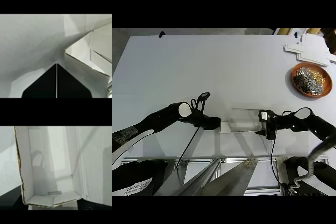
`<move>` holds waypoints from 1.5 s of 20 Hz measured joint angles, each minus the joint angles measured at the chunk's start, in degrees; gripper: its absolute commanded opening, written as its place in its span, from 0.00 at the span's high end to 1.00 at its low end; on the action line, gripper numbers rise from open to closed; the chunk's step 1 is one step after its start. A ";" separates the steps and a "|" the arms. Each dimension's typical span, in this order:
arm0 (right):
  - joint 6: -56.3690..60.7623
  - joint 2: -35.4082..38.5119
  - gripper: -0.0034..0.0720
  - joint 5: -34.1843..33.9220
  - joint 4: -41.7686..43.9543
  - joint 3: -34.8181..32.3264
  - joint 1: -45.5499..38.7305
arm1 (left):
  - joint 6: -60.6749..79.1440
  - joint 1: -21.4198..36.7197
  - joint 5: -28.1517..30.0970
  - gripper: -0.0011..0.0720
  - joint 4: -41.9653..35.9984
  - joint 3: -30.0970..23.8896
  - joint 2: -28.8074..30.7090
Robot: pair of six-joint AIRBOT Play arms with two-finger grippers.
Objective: Fold the box and place the chain.
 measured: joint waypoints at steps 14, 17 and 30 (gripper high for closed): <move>0.02 0.00 0.38 0.00 0.00 0.00 0.00 | 4.59 -3.52 -0.24 0.85 -3.19 6.12 0.37; 0.02 0.00 0.38 0.00 0.00 0.00 0.00 | 4.66 -3.74 -0.33 0.75 -3.06 6.47 1.25; 0.02 0.00 0.38 0.00 0.00 0.00 0.00 | 3.30 -5.70 -0.02 0.39 -3.41 6.73 1.95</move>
